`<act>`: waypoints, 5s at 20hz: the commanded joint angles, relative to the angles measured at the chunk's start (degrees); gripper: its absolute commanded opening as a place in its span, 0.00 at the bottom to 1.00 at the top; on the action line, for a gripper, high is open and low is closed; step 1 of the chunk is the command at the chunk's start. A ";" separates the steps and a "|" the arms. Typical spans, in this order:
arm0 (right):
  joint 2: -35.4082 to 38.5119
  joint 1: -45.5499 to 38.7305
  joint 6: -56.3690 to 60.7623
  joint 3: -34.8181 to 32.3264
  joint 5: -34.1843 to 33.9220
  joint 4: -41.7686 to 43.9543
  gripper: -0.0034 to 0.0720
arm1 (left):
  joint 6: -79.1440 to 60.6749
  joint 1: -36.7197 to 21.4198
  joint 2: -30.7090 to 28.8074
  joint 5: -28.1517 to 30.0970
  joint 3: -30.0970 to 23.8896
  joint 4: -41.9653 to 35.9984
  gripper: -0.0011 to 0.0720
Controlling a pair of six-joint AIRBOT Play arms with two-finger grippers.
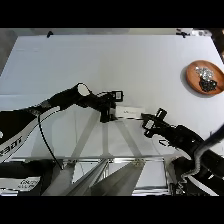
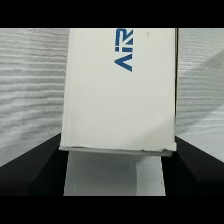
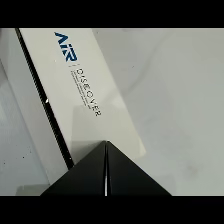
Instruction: Fold the box and place the chain.
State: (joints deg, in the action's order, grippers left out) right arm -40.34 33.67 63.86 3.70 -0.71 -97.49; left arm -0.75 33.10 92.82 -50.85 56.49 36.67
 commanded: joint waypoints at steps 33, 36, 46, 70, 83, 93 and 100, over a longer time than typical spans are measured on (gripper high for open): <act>-12.68 -41.64 13.66 33.48 72.00 28.92 0.05 | 1.33 -5.70 -5.73 11.98 0.07 -2.05 0.68; -12.70 -41.64 13.66 33.48 71.19 28.85 0.05 | 8.83 -13.68 -7.76 15.98 0.07 2.75 0.68; -12.70 -41.64 13.66 33.48 68.52 28.79 0.05 | 42.25 -50.01 -8.00 4.68 0.07 33.92 0.69; -12.66 -41.64 13.73 33.48 67.95 28.94 0.06 | 43.30 -63.63 -21.31 -12.24 0.04 13.40 0.96; -12.66 -41.64 13.73 33.48 67.95 28.96 0.06 | 52.83 -42.77 -22.18 -24.70 -11.96 14.95 0.65; -12.66 -41.64 13.73 33.48 67.95 28.96 0.06 | 66.77 -26.43 -22.36 -14.36 -12.94 28.00 0.10; -12.66 -41.64 13.73 33.48 67.95 28.96 0.06 | 76.74 -21.29 -22.34 -6.99 -12.94 39.15 0.06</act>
